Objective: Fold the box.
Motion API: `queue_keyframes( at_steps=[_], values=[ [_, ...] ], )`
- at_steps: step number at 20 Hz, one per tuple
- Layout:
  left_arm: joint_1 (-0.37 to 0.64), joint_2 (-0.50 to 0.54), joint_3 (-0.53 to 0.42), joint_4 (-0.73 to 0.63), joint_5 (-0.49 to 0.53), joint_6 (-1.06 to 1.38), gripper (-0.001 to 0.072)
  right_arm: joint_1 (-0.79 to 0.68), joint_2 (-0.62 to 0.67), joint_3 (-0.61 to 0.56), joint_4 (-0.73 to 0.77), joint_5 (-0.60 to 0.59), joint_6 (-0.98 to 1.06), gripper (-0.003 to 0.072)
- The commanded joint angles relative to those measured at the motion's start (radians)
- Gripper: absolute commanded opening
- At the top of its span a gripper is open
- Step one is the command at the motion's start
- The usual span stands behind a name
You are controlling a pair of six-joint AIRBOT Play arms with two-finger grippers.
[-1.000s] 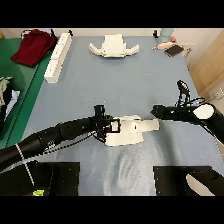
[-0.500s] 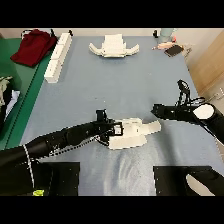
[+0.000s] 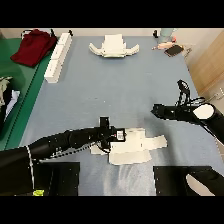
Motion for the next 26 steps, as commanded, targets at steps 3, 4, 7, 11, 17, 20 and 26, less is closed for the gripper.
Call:
queue_keyframes(
  at_steps=[3,4,7,11,17,20,26],
  values=[
    [0.032,0.054,0.046,-0.003,-0.076,-0.094,0.0016,0.0,0.001,0.001,0.0,0.001,-0.001,0.0001],
    [0.074,0.053,0.072,-0.003,-0.196,-0.137,0.0015,0.0,0.001,0.001,0.0,0.001,-0.001,0.0001],
    [0.201,0.029,0.122,-0.003,-0.479,-0.137,0.0015,0.001,0.001,0.001,0.0,0.001,-0.003,0.0001],
    [0.241,0.02,0.163,-0.003,-0.556,-0.138,0.0016,0.008,0.001,0.001,0.003,0.0,-0.003,0.0001],
    [0.266,0.0,0.235,0.003,-0.673,-0.14,0.0016,0.027,0.001,0.001,0.004,0.0,-0.002,0.0],
    [0.356,-0.056,0.299,0.005,-0.769,-0.156,0.0016,0.027,0.001,0.001,0.004,0.0,-0.002,0.0001],
    [0.555,-0.179,0.588,-0.001,-1.136,-0.206,0.0016,0.027,0.001,0.001,0.004,0.0,-0.002,0.0001]
  ],
)
